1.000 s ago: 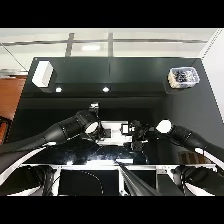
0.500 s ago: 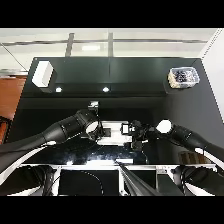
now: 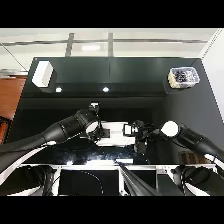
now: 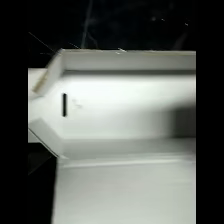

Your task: Fold the box and place the chain.

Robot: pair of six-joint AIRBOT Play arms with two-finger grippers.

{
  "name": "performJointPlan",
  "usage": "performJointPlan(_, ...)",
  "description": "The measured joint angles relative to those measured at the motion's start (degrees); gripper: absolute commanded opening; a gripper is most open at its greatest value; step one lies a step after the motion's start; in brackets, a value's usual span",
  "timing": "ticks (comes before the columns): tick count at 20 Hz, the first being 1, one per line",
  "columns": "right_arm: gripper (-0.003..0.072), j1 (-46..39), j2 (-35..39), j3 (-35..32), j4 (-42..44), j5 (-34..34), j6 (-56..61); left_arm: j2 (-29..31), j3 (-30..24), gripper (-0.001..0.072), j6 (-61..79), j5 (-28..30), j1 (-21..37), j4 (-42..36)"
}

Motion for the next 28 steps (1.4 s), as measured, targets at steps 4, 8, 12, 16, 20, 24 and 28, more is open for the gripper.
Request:
performJointPlan(4, 0.0699, 0.0, 1.9, -0.1, -5.6, 2.2, 3.8, 0.0, 0.0, 0.0027, 0.2, -0.5, 0.0, 0.5)
performJointPlan(8, 0.0458, 0.1, 2.1, -0.2, -4.6, 0.3, 3.8, 0.0, 0.0, 0.0028, 0.3, -0.5, 0.0, 0.8)
performJointPlan(12, 0.0235, 0.7, 0.9, -0.2, -1.3, -1.0, 3.5, 0.0, 0.0, 0.0028, 0.3, -0.5, 0.0, 0.8)
performJointPlan(16, 0.0234, 2.3, -0.3, -0.2, 0.5, -1.6, 4.0, 0.0, 0.0, 0.0028, 0.3, -0.5, 0.0, 0.9)
performJointPlan(20, 0.0235, 4.6, -1.9, -0.2, 4.1, -4.4, 4.4, 0.0, 0.0, 0.0028, 0.3, -0.8, 0.0, 1.0)
performJointPlan(24, 0.0235, 6.4, -3.8, -0.2, 8.0, -7.3, 4.7, 0.0, 0.0, 0.0028, 0.3, -0.7, 0.0, 1.0)
performJointPlan(28, 0.0235, 7.0, -4.5, -0.2, 9.5, -8.1, 4.8, 0.0, 0.0, 0.0028, 0.3, -0.5, 0.0, 0.9)
